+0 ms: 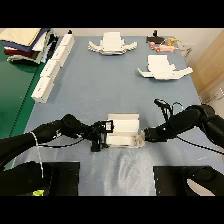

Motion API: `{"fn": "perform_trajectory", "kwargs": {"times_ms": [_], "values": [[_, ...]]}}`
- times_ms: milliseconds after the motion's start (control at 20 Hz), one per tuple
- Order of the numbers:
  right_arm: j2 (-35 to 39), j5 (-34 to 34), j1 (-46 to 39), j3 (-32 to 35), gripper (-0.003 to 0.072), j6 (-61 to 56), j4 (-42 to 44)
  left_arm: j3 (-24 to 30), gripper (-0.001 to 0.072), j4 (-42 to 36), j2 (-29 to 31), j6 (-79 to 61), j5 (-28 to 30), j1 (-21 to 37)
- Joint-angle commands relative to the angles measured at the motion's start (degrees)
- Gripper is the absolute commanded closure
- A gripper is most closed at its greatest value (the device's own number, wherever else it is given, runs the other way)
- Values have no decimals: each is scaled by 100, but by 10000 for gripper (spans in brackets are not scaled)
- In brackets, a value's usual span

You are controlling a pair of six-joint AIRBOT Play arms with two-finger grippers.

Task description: Fold the box.

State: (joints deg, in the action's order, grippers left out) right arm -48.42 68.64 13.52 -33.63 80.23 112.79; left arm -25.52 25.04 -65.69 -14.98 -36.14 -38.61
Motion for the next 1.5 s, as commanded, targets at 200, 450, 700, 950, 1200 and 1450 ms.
{"fn": "perform_trajectory", "kwargs": {"times_ms": [200, 450, 700, 950, 1200, 1450], "values": [[15, -111, 57, -15, 170, 238, 411, -2, 184, 2, -4, -2, 2, 2], [13, -531, 125, -15, 171, 236, 428, -2, 185, 2, -4, -2, 0, 2], [-402, -920, 750, -24, 172, 50, 249, -2, 185, 2, -4, -2, 2, 2], [-734, -990, 1550, -251, 185, -1167, -872, -2, 184, 2, -4, -2, 0, 2], [-750, -828, 2057, -479, 185, -2308, -1681, -2, 184, 2, -4, -2, 0, 2], [-1099, -693, 2343, -584, 214, -2684, -1777, -2, 184, 2, -4, -2, 2, 2]]}}
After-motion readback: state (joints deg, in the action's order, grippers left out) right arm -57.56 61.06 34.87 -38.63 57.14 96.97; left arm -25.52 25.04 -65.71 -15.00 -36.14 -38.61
